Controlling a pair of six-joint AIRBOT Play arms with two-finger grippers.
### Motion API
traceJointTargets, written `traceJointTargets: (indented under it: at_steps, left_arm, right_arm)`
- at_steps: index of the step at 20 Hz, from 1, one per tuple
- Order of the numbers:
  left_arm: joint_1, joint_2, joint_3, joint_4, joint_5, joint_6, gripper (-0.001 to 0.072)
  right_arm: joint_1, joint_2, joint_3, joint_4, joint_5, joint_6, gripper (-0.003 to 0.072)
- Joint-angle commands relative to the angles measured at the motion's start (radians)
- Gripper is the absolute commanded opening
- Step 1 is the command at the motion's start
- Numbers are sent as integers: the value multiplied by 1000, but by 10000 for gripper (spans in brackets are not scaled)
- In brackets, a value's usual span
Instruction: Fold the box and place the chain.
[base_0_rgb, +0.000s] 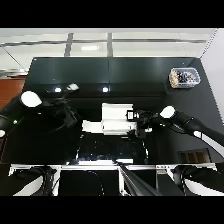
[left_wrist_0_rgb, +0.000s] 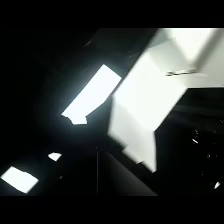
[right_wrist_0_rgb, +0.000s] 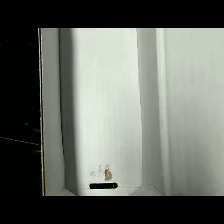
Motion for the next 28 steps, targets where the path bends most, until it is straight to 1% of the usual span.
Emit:
traceJointTargets:
  at_steps: [1, 2, 4, 6, 7, 9, 13, 14, 16, 20, 21, 22, 23, 24, 26, 28]
  left_arm:
    - [198, -44, -96, -67, -46, -396, 31]
    - [247, -92, -123, -172, -81, -391, 31]
    - [314, -211, -160, -419, -153, -268, 30]
    - [309, -315, -155, -556, -187, -182, 29]
    - [290, -351, -148, -575, -178, -165, 28]
    - [223, -401, -126, -569, -137, -166, 28]
    - [72, -421, -74, -569, -48, -167, 28]
    - [49, -421, -60, -569, -45, -168, 28]
    - [22, -421, -29, -567, -92, -163, 29]
    - [31, -421, 35, -573, -245, -85, 36]
    - [33, -421, 54, -579, -272, -85, 89]
    - [33, -421, 71, -584, -293, -84, 235]
    - [31, -421, 90, -589, -309, -84, 448]
    - [23, -421, 104, -592, -316, -88, 529]
    - [-15, -421, 124, -592, -303, -95, 528]
    - [-74, -421, 140, -567, -266, -96, 528]
  right_arm:
    - [1, -1, 0, 0, 0, 1, 239]
    - [1, -1, 0, 0, 0, 1, 239]
    - [1, -1, 0, 0, 0, 1, 239]
    - [1, -1, 0, 0, 0, 1, 239]
    - [1, -1, 0, 0, 0, 1, 239]
    - [1, -1, 0, 1, 0, 1, 239]
    - [1, -1, 0, 1, 0, 1, 239]
    - [1, -1, 0, 0, 0, 0, 239]
    - [1, -1, 0, 0, 0, 1, 239]
    - [1, -1, 0, 0, 0, 0, 239]
    - [1, -1, 0, 0, 0, 1, 239]
    - [1, -1, 0, 0, 0, 1, 239]
    - [1, -1, 0, 0, 0, 0, 239]
    - [1, -1, 0, 0, 0, 0, 239]
    - [1, -1, 0, 0, 0, 1, 239]
    - [1, -1, 0, 0, 0, 1, 239]
